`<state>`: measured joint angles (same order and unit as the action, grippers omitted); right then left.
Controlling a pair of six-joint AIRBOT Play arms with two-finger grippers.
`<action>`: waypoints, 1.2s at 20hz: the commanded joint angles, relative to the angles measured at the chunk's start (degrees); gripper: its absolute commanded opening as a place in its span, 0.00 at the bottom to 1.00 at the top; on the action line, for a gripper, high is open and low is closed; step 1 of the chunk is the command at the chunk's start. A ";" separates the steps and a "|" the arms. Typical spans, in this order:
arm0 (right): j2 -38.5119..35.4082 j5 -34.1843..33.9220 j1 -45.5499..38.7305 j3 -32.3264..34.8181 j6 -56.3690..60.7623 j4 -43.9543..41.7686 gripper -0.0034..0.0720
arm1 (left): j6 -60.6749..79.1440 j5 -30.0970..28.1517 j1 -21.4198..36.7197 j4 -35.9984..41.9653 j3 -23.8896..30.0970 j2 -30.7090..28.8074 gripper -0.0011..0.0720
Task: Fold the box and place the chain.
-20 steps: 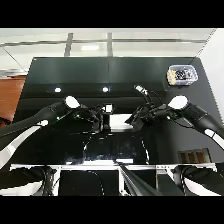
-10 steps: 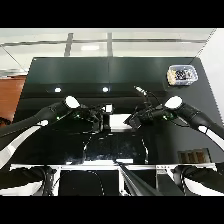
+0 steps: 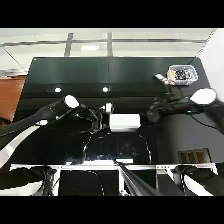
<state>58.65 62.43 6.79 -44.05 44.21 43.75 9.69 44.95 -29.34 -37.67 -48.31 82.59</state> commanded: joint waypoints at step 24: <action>-6.23 -2.21 -16.68 3.63 8.94 5.38 0.06 | -33.66 1.55 -11.17 -2.32 -16.85 7.52 0.99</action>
<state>52.49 61.23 -9.89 -40.47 53.32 49.12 -20.05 44.80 -40.14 -37.21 -64.93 89.84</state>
